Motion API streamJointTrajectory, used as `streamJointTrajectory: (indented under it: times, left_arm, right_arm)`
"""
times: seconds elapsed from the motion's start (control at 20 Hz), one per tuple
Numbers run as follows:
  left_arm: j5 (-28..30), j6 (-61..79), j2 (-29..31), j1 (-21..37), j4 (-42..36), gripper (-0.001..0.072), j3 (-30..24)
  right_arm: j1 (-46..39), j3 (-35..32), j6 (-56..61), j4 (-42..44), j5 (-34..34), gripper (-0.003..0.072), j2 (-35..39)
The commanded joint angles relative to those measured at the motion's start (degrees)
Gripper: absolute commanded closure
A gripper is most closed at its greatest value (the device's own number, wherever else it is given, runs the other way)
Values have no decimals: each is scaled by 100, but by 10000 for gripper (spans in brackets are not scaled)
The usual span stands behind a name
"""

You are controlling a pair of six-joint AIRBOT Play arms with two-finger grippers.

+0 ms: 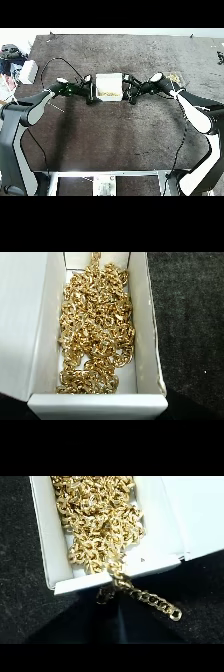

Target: Fold the box and place the chain.

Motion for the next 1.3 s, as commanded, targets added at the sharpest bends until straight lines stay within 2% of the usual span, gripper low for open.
streamJointTrajectory:
  times: [0.0,0.35,0.4,0.5,0.6,0.8,0.85,0.9,0.95,1.05,1.25]
  left_arm:
    - [2,2,4,-4,0,244,4]
    - [2,2,4,-4,-2,244,4]
    - [2,2,4,-4,0,244,4]
    - [2,2,4,-4,0,244,4]
    - [2,2,4,-4,0,244,4]
    - [2,2,4,-4,0,244,4]
    - [2,2,4,-4,0,244,4]
    - [4,2,4,-4,0,244,4]
    - [4,2,4,-4,0,244,4]
    - [2,2,4,-4,0,244,4]
    - [2,2,4,-4,0,244,4]
  right_arm:
    - [0,4,50,-297,-13,594,52]
    - [-35,4,616,-601,26,596,791]
    - [-33,4,745,-520,68,596,964]
    - [-24,4,984,-33,332,674,1281]
    - [48,4,1073,507,402,674,1513]
    - [472,4,1180,835,-393,673,1668]
    - [586,4,1381,732,-527,649,1626]
    - [680,4,1582,590,-632,421,1578]
    - [723,2,1775,413,-750,372,1541]
    - [715,2,2166,107,-1156,373,1513]
    - [560,2,2280,85,-2026,373,1690]
